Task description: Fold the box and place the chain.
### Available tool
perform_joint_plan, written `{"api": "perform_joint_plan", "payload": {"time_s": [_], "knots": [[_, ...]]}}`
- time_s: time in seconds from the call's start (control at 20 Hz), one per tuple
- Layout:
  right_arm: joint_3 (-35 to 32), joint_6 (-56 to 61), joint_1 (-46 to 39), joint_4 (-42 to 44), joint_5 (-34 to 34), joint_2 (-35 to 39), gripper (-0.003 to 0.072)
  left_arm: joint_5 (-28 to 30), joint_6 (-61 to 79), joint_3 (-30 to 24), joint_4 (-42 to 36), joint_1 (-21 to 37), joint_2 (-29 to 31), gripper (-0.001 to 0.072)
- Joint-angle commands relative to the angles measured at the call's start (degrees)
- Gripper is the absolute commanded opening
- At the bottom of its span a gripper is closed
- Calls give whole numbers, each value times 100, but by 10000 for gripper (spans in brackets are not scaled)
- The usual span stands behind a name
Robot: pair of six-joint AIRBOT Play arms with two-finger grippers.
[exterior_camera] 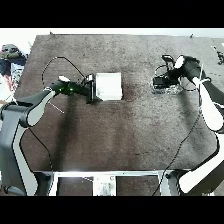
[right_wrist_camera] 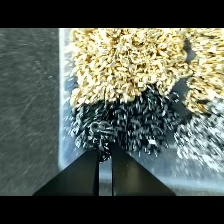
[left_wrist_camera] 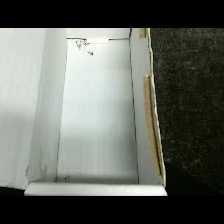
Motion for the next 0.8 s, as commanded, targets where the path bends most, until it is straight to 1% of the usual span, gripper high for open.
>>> {"api": "perform_joint_plan", "payload": {"time_s": [0.0, 0.2, 0.35, 0.5, 0.6, 0.75], "knots": [[9, -17, 0, 22, 177, 472, 12, 0, 0, 2, 0, 4, 2, 167], [9, -149, 0, 24, 190, 1246, 12, 0, 0, 2, 0, 4, 2, 167], [9, -195, 17, 22, -42, 1910, 11, 0, 0, 2, 2, 4, 2, 166], [9, -299, 205, 24, -752, 2680, 11, 0, 0, 2, 2, 4, 2, 167], [9, -369, 461, 22, -1445, 3121, 11, 0, 0, 2, 2, 4, 2, 166], [9, -656, 992, 20, -2415, 3576, 11, 0, 0, 2, 2, 4, 2, 167]]}}
